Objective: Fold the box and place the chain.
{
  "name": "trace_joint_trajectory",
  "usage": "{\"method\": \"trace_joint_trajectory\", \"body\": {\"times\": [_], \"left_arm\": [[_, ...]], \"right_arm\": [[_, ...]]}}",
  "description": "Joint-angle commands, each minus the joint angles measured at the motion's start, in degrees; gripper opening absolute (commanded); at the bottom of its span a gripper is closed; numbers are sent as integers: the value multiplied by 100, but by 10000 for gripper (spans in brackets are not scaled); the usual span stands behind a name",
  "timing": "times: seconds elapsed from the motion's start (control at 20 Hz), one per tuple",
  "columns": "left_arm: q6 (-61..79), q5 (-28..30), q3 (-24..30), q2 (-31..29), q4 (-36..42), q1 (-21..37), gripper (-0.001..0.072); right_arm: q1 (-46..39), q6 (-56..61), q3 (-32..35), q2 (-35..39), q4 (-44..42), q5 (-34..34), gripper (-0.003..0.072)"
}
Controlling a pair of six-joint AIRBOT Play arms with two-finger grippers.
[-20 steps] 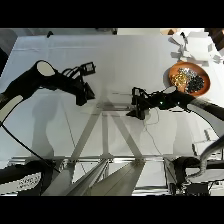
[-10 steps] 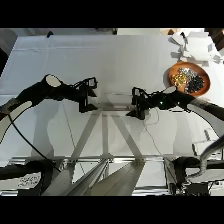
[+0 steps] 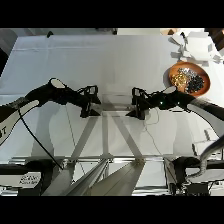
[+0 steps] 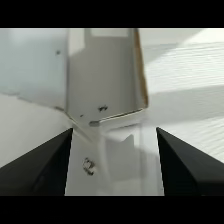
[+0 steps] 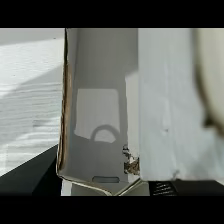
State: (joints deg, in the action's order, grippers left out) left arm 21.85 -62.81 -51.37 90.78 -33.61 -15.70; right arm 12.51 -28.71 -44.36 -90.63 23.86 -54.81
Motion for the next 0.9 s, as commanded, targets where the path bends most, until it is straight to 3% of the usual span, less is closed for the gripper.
{"method": "trace_joint_trajectory", "body": {"times": [0.0,0.1,0.2,0.25,0.45,0.5,0.55,0.85], "left_arm": [[118,-256,4,22,35,4,559],[133,-225,4,22,35,4,549],[133,-153,2,22,35,7,288],[142,-125,2,22,39,7,223],[354,22,4,22,35,9,186],[387,74,2,22,39,9,69],[387,131,4,22,42,9,9],[389,345,4,22,269,7,5]], "right_arm": [[2,17,-2,2,-11,15,404],[2,17,-2,2,-11,15,404],[2,17,-2,2,-11,15,404],[4,20,-2,2,-11,15,404],[2,17,-2,2,-11,15,404],[2,17,-2,2,-11,15,404],[2,17,-2,2,-11,15,404],[2,20,-2,2,-11,15,404]]}}
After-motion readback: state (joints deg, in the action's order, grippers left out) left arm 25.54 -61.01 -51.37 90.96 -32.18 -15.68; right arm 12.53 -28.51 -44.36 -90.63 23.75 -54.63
